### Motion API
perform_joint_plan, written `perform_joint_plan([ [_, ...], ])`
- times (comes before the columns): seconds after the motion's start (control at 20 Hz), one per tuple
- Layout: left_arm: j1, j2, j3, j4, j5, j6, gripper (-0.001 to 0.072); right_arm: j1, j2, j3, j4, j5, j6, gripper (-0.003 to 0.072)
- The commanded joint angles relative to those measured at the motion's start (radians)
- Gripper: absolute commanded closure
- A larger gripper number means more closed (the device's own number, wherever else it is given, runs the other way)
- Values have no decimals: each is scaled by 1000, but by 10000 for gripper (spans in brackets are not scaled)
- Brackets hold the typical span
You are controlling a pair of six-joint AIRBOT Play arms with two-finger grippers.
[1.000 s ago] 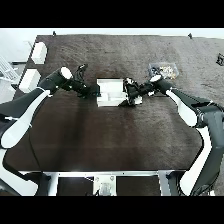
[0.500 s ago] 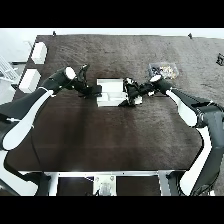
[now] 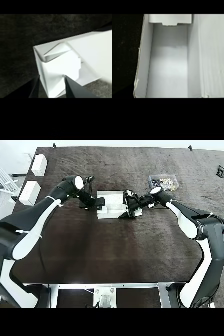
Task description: Fold the box and place the chain.
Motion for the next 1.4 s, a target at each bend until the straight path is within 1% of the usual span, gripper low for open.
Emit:
perform_joint_plan([
  [0.0,-27,-31,39,31,-32,-40,340,0,-1,0,0,0,1,123],
  [0.15,-32,-43,47,47,-40,-66,340,0,-1,0,0,0,1,123],
  [0.3,-32,-77,85,77,-95,-96,340,0,-1,0,0,0,1,123],
  [0.45,-40,-113,153,106,-133,-109,340,0,-1,0,0,0,1,123],
  [0.55,-47,-143,214,154,-189,-127,340,0,-1,0,0,0,1,122],
  [0.65,-49,-166,259,174,-236,-137,340,0,-1,0,0,0,1,123],
  [1.1,-54,-189,296,226,-296,-180,341,0,-1,0,0,0,1,123],
  [1.25,-65,-239,379,252,-370,-179,341,0,-1,0,0,0,1,123],
  [1.35,-68,-261,412,254,-389,-180,341,0,-1,0,0,0,1,123],
])
